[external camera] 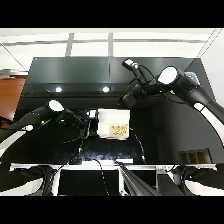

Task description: Fold the box and place the chain.

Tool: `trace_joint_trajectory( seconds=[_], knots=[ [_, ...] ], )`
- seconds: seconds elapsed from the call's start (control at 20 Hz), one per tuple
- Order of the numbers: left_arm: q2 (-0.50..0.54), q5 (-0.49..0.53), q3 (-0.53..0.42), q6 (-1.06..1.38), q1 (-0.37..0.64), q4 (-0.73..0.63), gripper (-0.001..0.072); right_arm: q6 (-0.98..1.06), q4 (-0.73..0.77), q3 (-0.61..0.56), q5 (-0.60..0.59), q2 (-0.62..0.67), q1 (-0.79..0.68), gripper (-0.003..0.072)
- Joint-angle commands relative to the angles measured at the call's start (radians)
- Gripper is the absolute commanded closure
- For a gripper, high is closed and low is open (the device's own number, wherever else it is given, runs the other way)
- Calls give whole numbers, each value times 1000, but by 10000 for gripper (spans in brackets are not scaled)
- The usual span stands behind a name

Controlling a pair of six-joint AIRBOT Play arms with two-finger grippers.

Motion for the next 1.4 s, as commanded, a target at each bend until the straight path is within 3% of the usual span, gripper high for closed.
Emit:
trace_joint_trajectory(
  seconds=[0.0,0.2,0.6,1.35],
  knots=[
    [-1,0,-1,0,0,0,242,-19,30,8,120,-15,10,-4],
    [-1,0,-1,0,0,0,242,-37,34,15,267,-15,24,-6],
    [-1,0,-1,0,0,0,242,-244,18,15,253,-15,102,-6],
    [-1,0,-1,0,0,0,241,-252,-29,15,369,-15,124,-5]
  ],
)
